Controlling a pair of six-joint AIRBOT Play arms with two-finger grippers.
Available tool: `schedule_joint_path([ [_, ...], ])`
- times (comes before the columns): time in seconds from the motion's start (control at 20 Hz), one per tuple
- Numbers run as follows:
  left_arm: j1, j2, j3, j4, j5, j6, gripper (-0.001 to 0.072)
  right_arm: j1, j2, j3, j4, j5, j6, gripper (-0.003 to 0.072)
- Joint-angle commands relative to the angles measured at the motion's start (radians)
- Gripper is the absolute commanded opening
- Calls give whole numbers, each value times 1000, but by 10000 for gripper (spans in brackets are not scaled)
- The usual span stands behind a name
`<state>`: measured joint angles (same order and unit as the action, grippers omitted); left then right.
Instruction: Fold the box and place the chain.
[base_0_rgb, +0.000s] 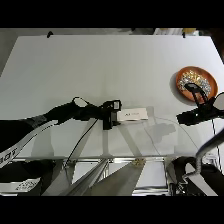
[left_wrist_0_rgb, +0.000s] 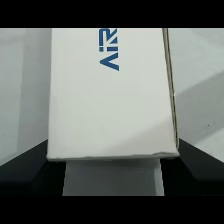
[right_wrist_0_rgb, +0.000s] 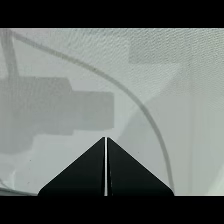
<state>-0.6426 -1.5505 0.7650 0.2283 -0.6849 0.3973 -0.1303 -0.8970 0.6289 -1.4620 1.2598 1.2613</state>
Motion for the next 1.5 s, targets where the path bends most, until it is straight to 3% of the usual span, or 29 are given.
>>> schedule_joint_path([
  [0.0,2,53,1,24,9,-32,202,-1,1,0,0,1,2,11],
  [0.15,37,156,1,86,12,-146,206,-1,1,0,0,1,2,11],
  [0.3,146,288,1,228,11,-402,209,-1,1,0,0,1,2,11],
  [0.5,384,470,1,503,-5,-833,209,-1,1,0,0,1,2,11],
  [0.7,658,570,1,767,-69,-1182,209,-1,1,0,0,1,2,11],
  [0.85,843,571,-5,938,-112,-1398,209,-1,2,0,0,1,2,11],
  [1.0,955,548,-5,1009,-116,-1486,210,-1,2,0,0,1,2,11],
  [1.45,998,387,-7,1045,-225,-1500,221,-1,2,0,0,1,2,11],
])
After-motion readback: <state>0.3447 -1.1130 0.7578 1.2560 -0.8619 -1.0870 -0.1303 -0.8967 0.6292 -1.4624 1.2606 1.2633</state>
